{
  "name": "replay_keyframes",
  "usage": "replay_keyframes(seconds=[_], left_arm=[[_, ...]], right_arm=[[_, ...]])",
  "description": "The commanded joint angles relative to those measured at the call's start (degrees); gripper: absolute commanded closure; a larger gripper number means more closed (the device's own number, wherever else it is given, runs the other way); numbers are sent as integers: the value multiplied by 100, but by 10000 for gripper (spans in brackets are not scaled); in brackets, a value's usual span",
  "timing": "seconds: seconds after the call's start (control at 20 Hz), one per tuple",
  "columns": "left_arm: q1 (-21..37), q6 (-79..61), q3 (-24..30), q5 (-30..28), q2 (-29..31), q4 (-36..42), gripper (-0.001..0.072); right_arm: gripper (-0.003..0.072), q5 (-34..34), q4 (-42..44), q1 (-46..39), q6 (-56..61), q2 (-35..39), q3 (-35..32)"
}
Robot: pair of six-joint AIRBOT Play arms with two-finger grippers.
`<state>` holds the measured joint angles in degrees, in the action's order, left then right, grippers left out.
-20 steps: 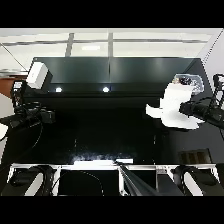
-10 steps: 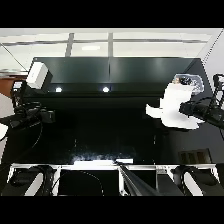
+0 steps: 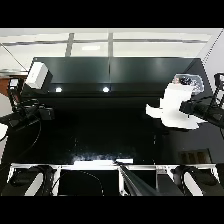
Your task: Fold the box and place the chain.
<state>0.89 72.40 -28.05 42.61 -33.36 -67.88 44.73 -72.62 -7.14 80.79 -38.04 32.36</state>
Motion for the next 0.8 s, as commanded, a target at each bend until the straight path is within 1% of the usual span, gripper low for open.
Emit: replay_keyframes(seconds=[0.0, 0.2, 0.45, 0.5, 0.55, 0.75], left_arm=[[-2, 0, 0, -15, -2, 0, 685], [-2, 0, 0, -17, -2, 184, 685], [-2, -2, 0, -22, -83, 219, 685], [-2, -2, 0, -20, -125, 234, 685], [-2, -2, 0, -24, -162, 249, 685], [-2, -2, 0, -61, -240, 251, 685]], right_arm=[[650, -44, -13, 2, 0, 2, 0], [649, -92, -201, 0, 0, -35, 0], [644, -55, -520, 0, 15, -479, 0], [521, -74, -553, 0, 81, -549, 0], [483, -125, -597, -2, 120, -612, 0], [483, -472, -1029, -175, 225, -658, 0]])
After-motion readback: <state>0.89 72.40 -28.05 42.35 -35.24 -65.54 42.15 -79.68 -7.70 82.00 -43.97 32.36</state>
